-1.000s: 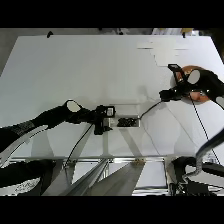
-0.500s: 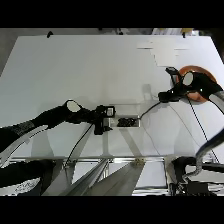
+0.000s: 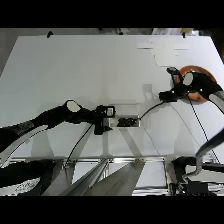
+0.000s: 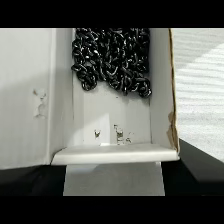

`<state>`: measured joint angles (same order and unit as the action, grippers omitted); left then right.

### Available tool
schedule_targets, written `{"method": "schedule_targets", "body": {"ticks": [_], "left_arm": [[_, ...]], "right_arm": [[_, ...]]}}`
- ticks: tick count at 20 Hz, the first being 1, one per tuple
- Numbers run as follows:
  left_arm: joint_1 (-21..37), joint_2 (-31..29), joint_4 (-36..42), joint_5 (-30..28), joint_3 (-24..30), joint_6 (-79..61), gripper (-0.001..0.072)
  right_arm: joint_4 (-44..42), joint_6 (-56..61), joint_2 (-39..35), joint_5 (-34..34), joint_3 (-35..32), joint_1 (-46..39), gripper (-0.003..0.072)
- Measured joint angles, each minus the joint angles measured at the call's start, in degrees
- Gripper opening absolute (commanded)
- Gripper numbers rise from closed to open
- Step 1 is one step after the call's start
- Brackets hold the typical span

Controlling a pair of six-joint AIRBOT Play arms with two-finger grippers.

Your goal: Fold the box and place the chain.

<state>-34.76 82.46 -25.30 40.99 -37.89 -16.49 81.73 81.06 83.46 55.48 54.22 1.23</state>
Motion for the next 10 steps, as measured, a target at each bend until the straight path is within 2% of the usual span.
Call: {"method": "schedule_targets", "body": {"ticks": [4, 10], "left_arm": [[0.0, 0.0, 0.0, 0.0, 0.0, 0.0, 0.0211], [0.0, 0.0, 0.0, 0.0, 0.0, 0.0, 0.0211]], "right_arm": [[-0.1, 0.0, -6.4, 3.9, 0.0, 0.0, 0.0017], [-7.0, -2.0, -19.5, 10.6, -0.7, 0.6, 0.0017]]}}
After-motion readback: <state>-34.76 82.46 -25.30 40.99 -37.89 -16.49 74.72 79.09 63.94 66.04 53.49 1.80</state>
